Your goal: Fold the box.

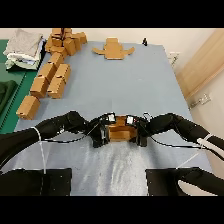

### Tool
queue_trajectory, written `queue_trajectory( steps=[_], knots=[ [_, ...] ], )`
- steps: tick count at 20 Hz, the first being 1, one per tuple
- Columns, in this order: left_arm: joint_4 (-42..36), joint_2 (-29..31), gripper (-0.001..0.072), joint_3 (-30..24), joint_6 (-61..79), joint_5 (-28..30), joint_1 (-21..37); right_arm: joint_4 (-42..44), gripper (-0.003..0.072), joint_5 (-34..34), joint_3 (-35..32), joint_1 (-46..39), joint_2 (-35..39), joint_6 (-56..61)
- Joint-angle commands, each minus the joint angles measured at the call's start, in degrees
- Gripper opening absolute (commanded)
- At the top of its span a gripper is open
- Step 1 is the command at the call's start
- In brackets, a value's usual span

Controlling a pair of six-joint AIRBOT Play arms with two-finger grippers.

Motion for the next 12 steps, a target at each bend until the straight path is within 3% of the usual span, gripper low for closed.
queue_trajectory(
  steps=[1, 12],
  knots=[
    [1.92, -0.46, 0.0697, 0.9, -0.55, 0.04, -1.25, 0.02, 0.06, 0.0, -0.02, 0.0, 0.0, 0.0],
    [0.57, -2.21, 0.0697, 1.09, 0.63, 4.63, -2.97, -0.02, 0.06, 0.0, -0.02, 0.0, 0.0, 0.0]
  ],
)
